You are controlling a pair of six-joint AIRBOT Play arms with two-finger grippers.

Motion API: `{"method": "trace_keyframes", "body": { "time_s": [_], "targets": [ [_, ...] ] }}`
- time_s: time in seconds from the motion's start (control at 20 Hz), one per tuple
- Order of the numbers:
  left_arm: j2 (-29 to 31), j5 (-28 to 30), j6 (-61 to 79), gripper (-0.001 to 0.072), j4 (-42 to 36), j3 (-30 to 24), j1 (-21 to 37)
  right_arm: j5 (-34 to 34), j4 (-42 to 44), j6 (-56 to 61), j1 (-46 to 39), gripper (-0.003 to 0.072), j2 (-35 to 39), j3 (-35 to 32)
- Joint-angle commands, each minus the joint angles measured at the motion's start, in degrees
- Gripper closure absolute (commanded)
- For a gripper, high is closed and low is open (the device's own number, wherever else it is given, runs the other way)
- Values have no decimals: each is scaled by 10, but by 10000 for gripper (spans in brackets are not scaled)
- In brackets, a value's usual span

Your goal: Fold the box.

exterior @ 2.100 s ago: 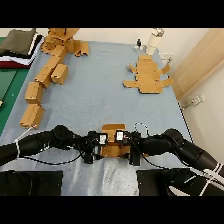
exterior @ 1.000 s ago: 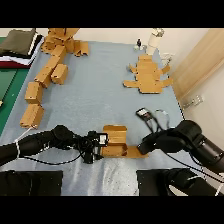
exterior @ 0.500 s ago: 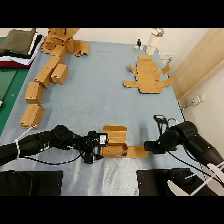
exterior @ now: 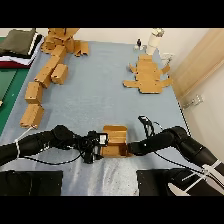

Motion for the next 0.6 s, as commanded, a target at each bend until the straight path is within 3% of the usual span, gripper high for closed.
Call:
{"method": "trace_keyframes", "body": {
  "time_s": [0.0, 0.25, 0.35, 0.55],
  "targets": [
    [0, 0, 1, 177, 0, 0, 0, 13, -2, -3, 46, 682, -1, 31],
    [0, 0, 1, 177, 0, 0, 0, -3, -61, 36, 56, 679, -1, 72],
    [0, 0, 1, 176, 0, 0, 0, -9, -58, 36, 56, 521, -1, 79],
    [0, 0, 1, 177, 0, 0, 0, -44, -68, 48, 56, 503, -1, 101]
  ]
}}
